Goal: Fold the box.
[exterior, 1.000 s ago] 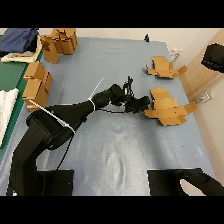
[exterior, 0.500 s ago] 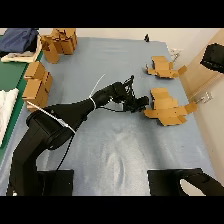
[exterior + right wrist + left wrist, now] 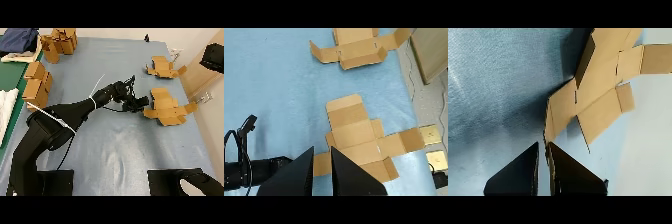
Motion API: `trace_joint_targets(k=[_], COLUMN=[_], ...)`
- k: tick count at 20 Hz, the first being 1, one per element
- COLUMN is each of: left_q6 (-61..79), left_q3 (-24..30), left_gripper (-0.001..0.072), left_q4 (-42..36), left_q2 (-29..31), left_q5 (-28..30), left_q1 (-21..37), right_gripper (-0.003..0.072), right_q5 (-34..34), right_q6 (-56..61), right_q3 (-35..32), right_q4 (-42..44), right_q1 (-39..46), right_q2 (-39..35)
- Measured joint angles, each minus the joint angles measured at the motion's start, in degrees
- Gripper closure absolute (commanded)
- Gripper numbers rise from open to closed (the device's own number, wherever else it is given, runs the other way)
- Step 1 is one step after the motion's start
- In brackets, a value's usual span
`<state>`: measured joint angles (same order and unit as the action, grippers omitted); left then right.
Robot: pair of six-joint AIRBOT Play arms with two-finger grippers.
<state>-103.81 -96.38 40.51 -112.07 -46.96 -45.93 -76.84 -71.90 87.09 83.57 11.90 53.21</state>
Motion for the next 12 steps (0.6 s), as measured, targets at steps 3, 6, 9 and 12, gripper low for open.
trace_joint_targets(k=[3,6,9,12], left_q6=[-0.42,-0.66,-0.79,-0.72], left_q3=[0.02,0.02,0.02,0.0], left_gripper=[0.0589,0.0595,0.0688,0.0693], left_q4=[0.11,0.15,-0.02,-0.48], left_q2=[0.0,0.0,0.0,0.09], left_q5=[0.63,1.07,1.44,1.05], left_q1=[-0.48,-0.76,-0.83,-0.79], right_gripper=[0.0509,0.0509,0.0509,0.0509], right_q5=[0.0,0.0,0.0,0.0], right_q6=[0.0,0.0,0.0,0.0], right_q3=[0.0,0.0,0.0,0.0], right_q4=[0.04,0.2,0.22,0.22], right_q1=[0.0,0.0,0.0,0.0], right_q2=[0.0,0.0,0.0,0.0])
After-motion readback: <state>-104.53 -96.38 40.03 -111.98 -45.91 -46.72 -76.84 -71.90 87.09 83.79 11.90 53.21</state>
